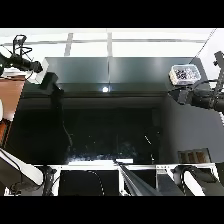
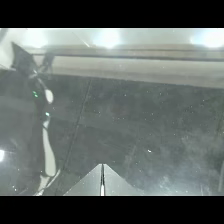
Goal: Fold the box and place the chain.
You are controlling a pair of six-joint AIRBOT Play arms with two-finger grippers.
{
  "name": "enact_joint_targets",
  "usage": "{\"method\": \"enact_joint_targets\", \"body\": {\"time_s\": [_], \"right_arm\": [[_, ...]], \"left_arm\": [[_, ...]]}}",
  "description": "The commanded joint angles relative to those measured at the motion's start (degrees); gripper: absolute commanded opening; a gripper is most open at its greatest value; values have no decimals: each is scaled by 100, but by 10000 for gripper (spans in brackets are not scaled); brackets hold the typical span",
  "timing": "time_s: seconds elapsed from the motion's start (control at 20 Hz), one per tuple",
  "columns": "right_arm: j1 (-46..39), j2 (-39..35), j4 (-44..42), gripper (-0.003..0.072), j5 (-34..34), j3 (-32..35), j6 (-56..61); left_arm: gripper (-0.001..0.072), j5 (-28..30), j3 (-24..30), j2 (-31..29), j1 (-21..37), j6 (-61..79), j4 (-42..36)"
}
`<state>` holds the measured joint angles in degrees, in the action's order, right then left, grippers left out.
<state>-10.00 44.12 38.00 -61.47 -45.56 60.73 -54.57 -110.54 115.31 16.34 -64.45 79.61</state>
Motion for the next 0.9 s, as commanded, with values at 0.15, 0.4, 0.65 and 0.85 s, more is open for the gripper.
{"method": "enact_joint_targets", "body": {"time_s": [0.15,0.4,0.65,0.85], "right_arm": [[0,7,-2,15,96,2,74],[35,7,2,15,229,2,4],[752,22,608,15,1213,46,-138],[1106,398,2011,15,1722,105,-52]], "left_arm": [[720,-667,-872,372,26,-896,573],[669,-680,-960,-1421,-76,-1075,623],[22,-1335,671,-3840,-219,-1432,-800],[21,-208,4395,-6179,-1062,-1233,-953]]}}
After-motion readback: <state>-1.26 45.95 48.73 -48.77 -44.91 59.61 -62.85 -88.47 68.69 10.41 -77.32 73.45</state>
